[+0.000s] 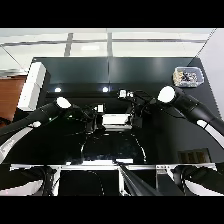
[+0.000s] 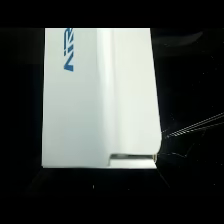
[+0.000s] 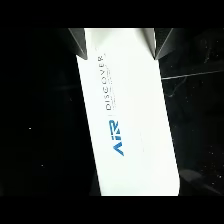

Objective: Fold the box and place the chain.

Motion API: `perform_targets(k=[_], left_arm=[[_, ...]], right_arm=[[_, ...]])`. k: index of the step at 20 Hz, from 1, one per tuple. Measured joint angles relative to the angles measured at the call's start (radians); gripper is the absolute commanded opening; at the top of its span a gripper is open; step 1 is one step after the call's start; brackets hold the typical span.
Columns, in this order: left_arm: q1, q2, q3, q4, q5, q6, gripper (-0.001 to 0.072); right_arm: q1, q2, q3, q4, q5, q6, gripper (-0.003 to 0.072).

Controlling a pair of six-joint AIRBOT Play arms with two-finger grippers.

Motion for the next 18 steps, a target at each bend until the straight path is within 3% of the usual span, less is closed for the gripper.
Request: perform_targets(k=[2, 12, 18], left_arm=[[0.0, 0.0, 0.0, 0.0, 0.0, 0.0, 0.0351], [0.0, 0.0, 0.0, 0.001, -0.003, 0.001, 0.0351], [0.0, 0.0, 0.0, 0.002, -0.003, 0.001, 0.0351]], right_arm=[[0.0, 0.0, 0.0, 0.0, 0.003, -0.002, 0.0243], [0.0, -0.001, 0.0, -0.002, 0.028, -0.001, 0.024], [0.0, 0.0, -0.007, -0.003, 0.043, -0.001, 0.0279]])
